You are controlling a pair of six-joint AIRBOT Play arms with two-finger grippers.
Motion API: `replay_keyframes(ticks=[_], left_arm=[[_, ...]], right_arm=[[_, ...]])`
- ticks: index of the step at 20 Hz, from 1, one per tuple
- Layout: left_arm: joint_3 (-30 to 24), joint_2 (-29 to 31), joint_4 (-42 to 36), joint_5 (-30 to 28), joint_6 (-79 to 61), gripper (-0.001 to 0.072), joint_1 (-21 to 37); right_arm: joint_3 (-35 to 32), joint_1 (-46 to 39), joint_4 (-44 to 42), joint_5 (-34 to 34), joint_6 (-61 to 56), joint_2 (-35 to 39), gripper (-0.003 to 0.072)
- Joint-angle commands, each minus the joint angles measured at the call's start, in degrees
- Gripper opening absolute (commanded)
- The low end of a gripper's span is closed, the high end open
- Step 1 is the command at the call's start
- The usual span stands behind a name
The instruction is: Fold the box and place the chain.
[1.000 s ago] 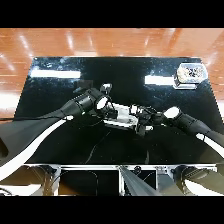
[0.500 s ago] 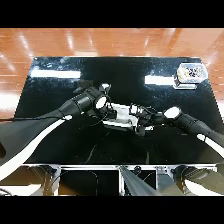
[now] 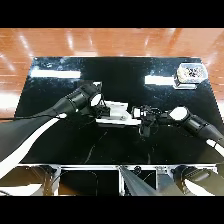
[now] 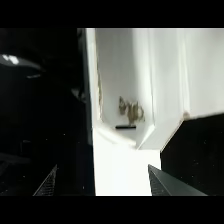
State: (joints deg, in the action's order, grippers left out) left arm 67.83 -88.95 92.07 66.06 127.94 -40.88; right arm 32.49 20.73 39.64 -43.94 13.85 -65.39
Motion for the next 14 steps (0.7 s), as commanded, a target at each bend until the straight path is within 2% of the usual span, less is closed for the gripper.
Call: replay_keyframes(ticks=[1, 4, 7, 12, 14], left_arm=[[-3.3, 1.7, 1.3, 0.0, 3.8, 0.0023, 0.2], [-6.8, 4.9, 0.4, -5.0, 4.7, 0.0022, 0.4], [-6.8, 4.6, 0.5, -6.0, 4.2, 0.0022, 0.5], [-6.8, 4.0, 0.4, -7.2, 1.9, 0.0022, 0.5], [-6.8, 4.0, 0.4, -7.6, 0.2, 0.0022, 0.5]], right_arm=[[0.0, -0.1, 1.2, -1.0, -0.2, 0.7, 0.0708], [0.0, -0.1, 1.2, -0.6, -0.2, 0.7, 0.0708], [0.0, -0.1, 1.0, 0.0, -0.2, 0.7, 0.0708], [0.0, 0.1, -3.3, 9.3, 1.5, 0.5, 0.0708], [0.0, 0.1, -6.7, 9.7, 7.7, -0.9, 0.0709]])
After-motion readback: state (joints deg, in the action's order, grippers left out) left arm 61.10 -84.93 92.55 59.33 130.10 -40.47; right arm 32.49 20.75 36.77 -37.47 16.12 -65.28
